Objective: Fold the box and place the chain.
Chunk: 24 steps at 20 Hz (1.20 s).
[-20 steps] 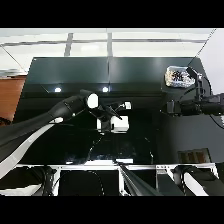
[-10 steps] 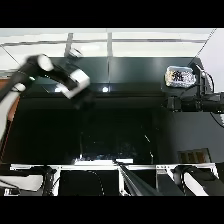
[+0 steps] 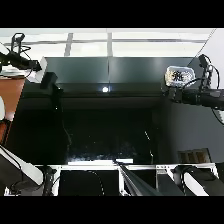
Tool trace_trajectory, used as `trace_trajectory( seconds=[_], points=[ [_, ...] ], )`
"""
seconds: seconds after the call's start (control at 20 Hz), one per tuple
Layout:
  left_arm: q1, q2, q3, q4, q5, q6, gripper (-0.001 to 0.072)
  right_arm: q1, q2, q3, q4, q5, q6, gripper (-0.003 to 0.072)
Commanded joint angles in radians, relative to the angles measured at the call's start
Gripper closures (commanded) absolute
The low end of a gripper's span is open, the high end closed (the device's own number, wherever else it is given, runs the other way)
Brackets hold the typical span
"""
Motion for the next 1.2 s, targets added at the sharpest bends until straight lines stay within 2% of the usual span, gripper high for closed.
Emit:
trace_trajectory(
  seconds=[0.0, 0.05, 0.1, 0.2, 0.35, 0.4, 0.45, 0.5, 0.6, 0.65, 0.7, 0.8, 0.9, 1.0, 1.1, 1.15],
  points=[
    [0.019, -0.087, 0.062, 0.029, 0.014, -0.020, 0.0407, -0.001, -0.003, 0.000, 0.000, -0.087, 0.004, 0.0670],
    [0.017, -0.084, 0.063, 0.030, 0.007, -0.020, 0.0165, -0.001, -0.003, 0.000, 0.000, -0.089, 0.004, 0.0670],
    [0.013, -0.071, 0.072, 0.039, 0.006, -0.026, -0.0009, -0.001, -0.003, 0.000, 0.001, -0.081, 0.004, 0.0670],
    [0.001, -0.020, 0.113, 0.076, 0.017, -0.037, -0.0008, 0.000, -0.003, 0.000, 0.001, -0.068, 0.004, 0.0670],
    [-0.021, 0.122, 0.115, 0.071, 0.009, -0.104, 0.0006, 0.000, -0.003, 0.000, -0.009, -0.087, -0.002, 0.0670],
    [-0.033, 0.166, 0.115, 0.069, -0.031, -0.124, 0.0142, 0.000, -0.003, 0.000, -0.027, -0.105, -0.001, 0.0670],
    [-0.046, 0.208, 0.110, 0.068, -0.086, -0.155, 0.0497, 0.000, -0.004, -0.003, -0.037, -0.127, -0.002, 0.0670],
    [-0.060, 0.253, 0.096, 0.038, -0.154, -0.178, 0.0682, 0.000, -0.004, -0.007, -0.037, -0.144, -0.004, 0.0670],
    [-0.095, 0.347, 0.001, -0.128, -0.257, -0.222, 0.0686, 0.000, -0.004, -0.015, -0.069, -0.151, -0.005, 0.0670],
    [-0.135, 0.412, -0.092, -0.184, -0.266, -0.222, 0.0688, 0.000, -0.004, -0.022, -0.105, -0.146, -0.005, 0.0670],
    [-0.190, 0.489, -0.203, -0.175, -0.229, -0.221, 0.0687, 0.002, -0.004, -0.032, -0.147, -0.142, -0.005, 0.0670],
    [-0.322, 0.697, -0.503, -0.132, -0.057, -0.232, 0.0687, 0.018, -0.004, -0.064, -0.238, -0.164, -0.005, 0.0670],
    [-0.434, 0.927, -0.844, -0.097, 0.149, -0.311, 0.0685, 0.022, -0.004, -0.099, -0.252, -0.184, -0.005, 0.0670],
    [-0.488, 1.136, -1.156, -0.096, 0.290, -0.331, 0.0681, 0.022, -0.003, -0.104, -0.255, -0.111, -0.004, 0.0670],
    [-0.472, 1.311, -1.390, -0.092, 0.292, -0.332, 0.0681, 0.022, -0.003, -0.104, -0.254, -0.068, -0.004, 0.0670],
    [-0.451, 1.376, -1.460, -0.103, 0.268, -0.332, 0.0681, 0.022, -0.003, -0.104, -0.254, -0.063, -0.004, 0.0670]
  ],
)
